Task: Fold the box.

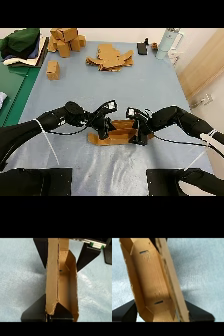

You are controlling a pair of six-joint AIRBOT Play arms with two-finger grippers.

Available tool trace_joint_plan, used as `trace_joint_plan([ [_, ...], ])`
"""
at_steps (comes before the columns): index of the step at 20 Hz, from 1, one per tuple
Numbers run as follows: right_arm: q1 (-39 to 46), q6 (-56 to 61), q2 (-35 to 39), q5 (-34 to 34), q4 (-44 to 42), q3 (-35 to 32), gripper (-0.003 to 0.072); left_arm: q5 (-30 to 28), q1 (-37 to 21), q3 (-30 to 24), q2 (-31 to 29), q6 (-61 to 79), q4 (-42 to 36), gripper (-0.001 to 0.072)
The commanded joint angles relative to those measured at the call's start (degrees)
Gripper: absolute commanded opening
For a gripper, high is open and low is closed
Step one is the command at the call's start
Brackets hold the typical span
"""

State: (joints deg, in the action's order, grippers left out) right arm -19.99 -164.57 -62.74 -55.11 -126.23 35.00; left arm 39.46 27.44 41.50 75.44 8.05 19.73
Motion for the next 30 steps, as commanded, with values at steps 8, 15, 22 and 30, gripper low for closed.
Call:
trace_joint_plan([
  [8,-0.1,0.0,0.0,-0.5,0.0,0.0,0.0711,0.0,0.0,0.0,0.0,0.0,0.0,0.0014],
  [15,-0.4,-5.2,0.0,-1.8,-0.1,0.0,0.0624,0.0,0.0,0.0,0.0,0.0,0.0,0.0014],
  [22,-1.9,-7.5,0.0,0.8,0.3,-2.0,0.0578,0.0,0.0,0.0,0.0,0.0,0.0,0.0014],
  [30,-2.6,-7.5,1.7,2.1,3.4,-3.3,0.0537,0.0,0.0,0.0,0.0,0.0,0.0,0.0014],
])
